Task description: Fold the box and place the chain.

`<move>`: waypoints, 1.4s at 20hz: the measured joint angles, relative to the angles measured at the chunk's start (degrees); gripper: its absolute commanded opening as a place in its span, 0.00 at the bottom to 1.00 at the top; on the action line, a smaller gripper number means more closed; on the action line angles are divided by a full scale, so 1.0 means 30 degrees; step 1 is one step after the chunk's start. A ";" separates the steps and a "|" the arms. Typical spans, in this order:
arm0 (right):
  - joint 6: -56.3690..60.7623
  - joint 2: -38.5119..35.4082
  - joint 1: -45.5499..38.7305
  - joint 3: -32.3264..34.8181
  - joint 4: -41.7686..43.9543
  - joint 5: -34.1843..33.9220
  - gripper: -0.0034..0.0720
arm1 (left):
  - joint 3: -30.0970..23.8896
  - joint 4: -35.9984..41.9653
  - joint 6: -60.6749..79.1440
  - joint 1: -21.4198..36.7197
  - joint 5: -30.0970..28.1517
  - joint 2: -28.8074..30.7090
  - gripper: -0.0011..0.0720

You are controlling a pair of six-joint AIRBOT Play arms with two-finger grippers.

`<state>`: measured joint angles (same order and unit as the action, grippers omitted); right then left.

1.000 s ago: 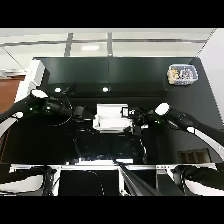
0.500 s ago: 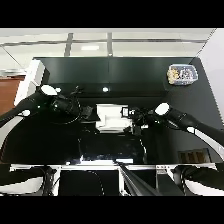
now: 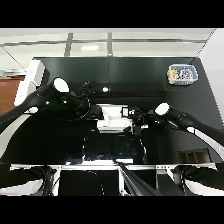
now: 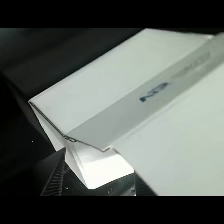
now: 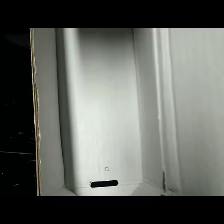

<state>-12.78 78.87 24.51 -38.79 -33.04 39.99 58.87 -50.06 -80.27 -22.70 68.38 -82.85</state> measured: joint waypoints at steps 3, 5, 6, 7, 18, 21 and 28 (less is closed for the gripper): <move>-0.0015 0.0000 0.0000 0.0000 0.0000 0.0000 0.35 | 0.0146 -0.1282 -0.1632 -0.0605 -0.0262 -0.0007 0.68; -0.0015 0.0000 0.0000 0.0000 0.0000 0.0000 0.35 | 0.0197 -0.1989 -0.2557 -0.0925 -0.0605 0.0000 0.68; -0.0015 0.0000 0.0000 0.0000 0.0000 0.0000 0.35 | 0.0219 -0.2251 -0.2965 -0.1078 -0.0692 0.0000 0.68; -0.0015 0.0000 0.0000 0.0000 0.0000 0.0000 0.35 | 0.0226 -0.2557 -0.3461 -0.1275 -0.0874 -0.0007 0.68; -0.0015 0.0000 0.0000 0.0000 -0.0007 -0.0007 0.35 | 0.0510 -0.8641 -0.9624 -0.4102 -0.1734 -0.0262 0.67; -0.0015 0.0000 0.0000 0.0000 -0.0007 0.0000 0.35 | 0.1523 -0.9908 -1.0775 -0.4860 -0.0743 -0.0962 0.67; -0.0015 0.0000 0.0000 0.0000 -0.0007 -0.0007 0.35 | 0.2805 -1.1963 -1.4447 -0.6266 -0.0066 -0.1967 0.57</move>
